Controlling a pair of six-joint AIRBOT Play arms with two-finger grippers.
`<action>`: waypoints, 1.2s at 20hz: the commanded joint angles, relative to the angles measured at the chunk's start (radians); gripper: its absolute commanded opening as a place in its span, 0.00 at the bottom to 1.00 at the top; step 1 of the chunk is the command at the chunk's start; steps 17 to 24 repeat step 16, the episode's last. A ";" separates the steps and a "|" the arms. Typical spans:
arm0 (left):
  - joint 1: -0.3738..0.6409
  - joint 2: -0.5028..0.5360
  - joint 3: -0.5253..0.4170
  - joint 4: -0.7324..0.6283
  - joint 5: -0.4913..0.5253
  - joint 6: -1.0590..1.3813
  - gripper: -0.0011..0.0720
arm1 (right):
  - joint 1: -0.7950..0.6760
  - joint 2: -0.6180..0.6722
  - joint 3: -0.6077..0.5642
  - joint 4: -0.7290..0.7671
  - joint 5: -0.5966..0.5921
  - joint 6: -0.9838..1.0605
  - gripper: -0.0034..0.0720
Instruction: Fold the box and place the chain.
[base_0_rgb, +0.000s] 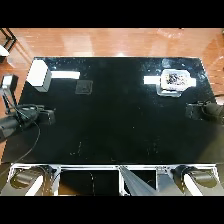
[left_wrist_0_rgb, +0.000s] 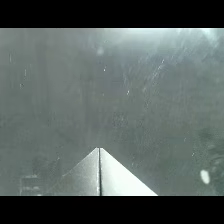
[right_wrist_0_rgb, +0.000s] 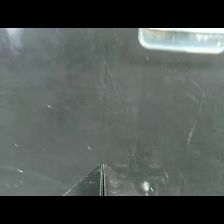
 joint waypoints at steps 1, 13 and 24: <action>-0.017 0.057 -0.076 0.007 -0.013 -0.021 0.04 | 0.000 0.012 -0.050 -0.027 0.022 0.003 0.07; 0.059 0.052 0.006 0.074 -0.001 -0.016 0.05 | 0.000 0.012 -0.050 -0.027 0.022 0.003 0.07; 0.063 0.052 0.006 0.074 -0.010 -0.016 0.05 | 0.000 0.012 -0.050 -0.027 0.022 0.003 0.07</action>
